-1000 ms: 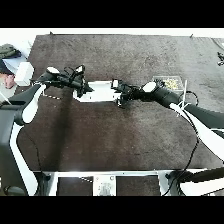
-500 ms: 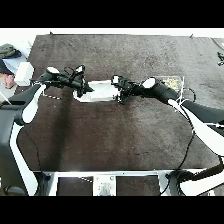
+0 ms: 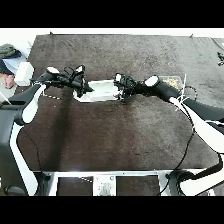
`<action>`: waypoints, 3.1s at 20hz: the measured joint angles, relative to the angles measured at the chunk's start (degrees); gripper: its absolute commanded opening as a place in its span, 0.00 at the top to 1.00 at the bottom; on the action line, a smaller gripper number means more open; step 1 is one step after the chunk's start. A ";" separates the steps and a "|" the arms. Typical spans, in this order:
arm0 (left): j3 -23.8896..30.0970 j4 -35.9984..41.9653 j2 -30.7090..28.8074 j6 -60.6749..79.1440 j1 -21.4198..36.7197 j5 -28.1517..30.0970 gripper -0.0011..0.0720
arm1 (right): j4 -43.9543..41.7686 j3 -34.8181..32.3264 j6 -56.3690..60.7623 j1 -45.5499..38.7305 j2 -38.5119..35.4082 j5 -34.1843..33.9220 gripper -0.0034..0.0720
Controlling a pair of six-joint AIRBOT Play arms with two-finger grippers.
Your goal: Fold the box and place the chain.
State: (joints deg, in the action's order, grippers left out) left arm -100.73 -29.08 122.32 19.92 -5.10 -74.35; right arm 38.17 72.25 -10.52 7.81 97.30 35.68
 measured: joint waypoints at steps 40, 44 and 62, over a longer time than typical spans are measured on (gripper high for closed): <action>0.00 0.00 0.00 0.02 0.00 -0.09 0.97 | -1.97 19.69 0.13 -3.50 16.65 23.15 0.19; 0.00 0.00 0.00 0.02 0.00 -0.04 0.97 | -3.37 23.78 0.74 -3.48 19.76 26.36 0.19; 0.00 0.04 0.00 0.00 0.00 -0.02 0.97 | -3.23 27.28 1.70 -3.52 24.35 28.92 0.19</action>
State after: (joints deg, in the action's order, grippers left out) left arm -100.73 -29.04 122.32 19.92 -5.10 -74.37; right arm 34.94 99.53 -8.82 4.29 121.64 64.60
